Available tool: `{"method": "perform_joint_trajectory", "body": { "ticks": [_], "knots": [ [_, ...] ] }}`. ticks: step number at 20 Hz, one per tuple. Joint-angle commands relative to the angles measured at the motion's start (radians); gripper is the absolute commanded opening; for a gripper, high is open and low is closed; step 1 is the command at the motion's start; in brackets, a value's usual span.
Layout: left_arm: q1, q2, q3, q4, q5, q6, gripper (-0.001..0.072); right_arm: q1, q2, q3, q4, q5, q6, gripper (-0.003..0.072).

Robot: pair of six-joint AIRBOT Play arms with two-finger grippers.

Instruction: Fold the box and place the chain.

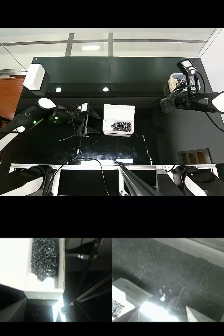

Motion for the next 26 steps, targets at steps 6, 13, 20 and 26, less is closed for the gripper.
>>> {"method": "perform_joint_trajectory", "body": {
  "ticks": [6, 13, 20, 26],
  "knots": [
    [-0.034, -0.013, 0.0, -0.05, 0.045, -0.084, 0.0693, 0.0, 0.0, 0.0, 0.0, 0.001, 0.0, 0.0705],
    [-0.031, -0.031, 0.001, 0.002, 0.063, -0.078, 0.0693, 0.0, 0.0, 0.0, 0.0, 0.005, 0.0, 0.0705],
    [-0.034, -0.06, 0.005, -0.027, 0.063, 0.001, 0.0693, 0.0, 0.0, 0.0, 0.001, 0.005, 0.001, 0.0705],
    [-0.035, -0.093, 0.037, -0.028, 0.065, 0.004, 0.0693, 0.0, 0.0, 0.0, 0.001, 0.005, 0.001, 0.0705]
  ]
}}
